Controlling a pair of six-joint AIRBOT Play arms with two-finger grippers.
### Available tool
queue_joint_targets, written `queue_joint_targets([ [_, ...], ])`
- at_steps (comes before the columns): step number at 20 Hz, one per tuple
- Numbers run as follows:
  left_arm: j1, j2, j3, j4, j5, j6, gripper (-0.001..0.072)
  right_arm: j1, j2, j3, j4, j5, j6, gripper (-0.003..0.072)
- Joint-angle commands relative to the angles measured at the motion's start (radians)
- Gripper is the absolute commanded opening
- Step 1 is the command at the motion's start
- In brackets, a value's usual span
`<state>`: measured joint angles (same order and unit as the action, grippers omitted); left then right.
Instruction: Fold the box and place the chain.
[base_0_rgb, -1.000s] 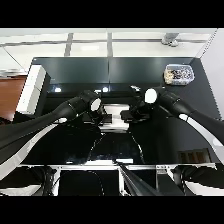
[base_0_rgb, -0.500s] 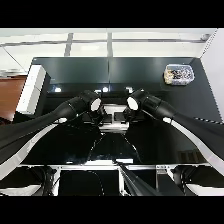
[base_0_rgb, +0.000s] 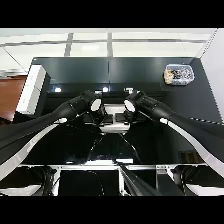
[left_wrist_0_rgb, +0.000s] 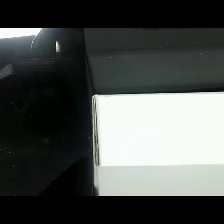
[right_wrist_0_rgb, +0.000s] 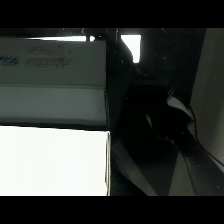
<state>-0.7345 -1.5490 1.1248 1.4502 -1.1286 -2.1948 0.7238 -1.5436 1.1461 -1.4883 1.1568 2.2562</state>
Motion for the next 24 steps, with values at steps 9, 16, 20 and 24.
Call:
queue_joint_targets([
  [9, 0.0, 0.0, 0.0, 0.004, -0.001, 0.003, 0.0029, 0.001, 0.0, 0.0, 0.015, -0.018, 0.001, 0.0017],
  [16, 0.0, 0.0, 0.0, 0.004, -0.002, 0.003, 0.0029, 0.002, 0.09, 0.001, 0.01, -0.005, -0.089, 0.0314],
  [20, 0.001, 0.0, 0.0, 0.004, -0.003, 0.003, 0.0029, 0.046, 0.327, 0.001, -0.253, 0.078, -0.108, 0.0314],
  [24, 0.001, 0.0, 0.0, 0.004, -0.001, 0.003, 0.0029, -0.04, 0.431, -0.003, -0.732, 0.189, -0.117, 0.0314],
])
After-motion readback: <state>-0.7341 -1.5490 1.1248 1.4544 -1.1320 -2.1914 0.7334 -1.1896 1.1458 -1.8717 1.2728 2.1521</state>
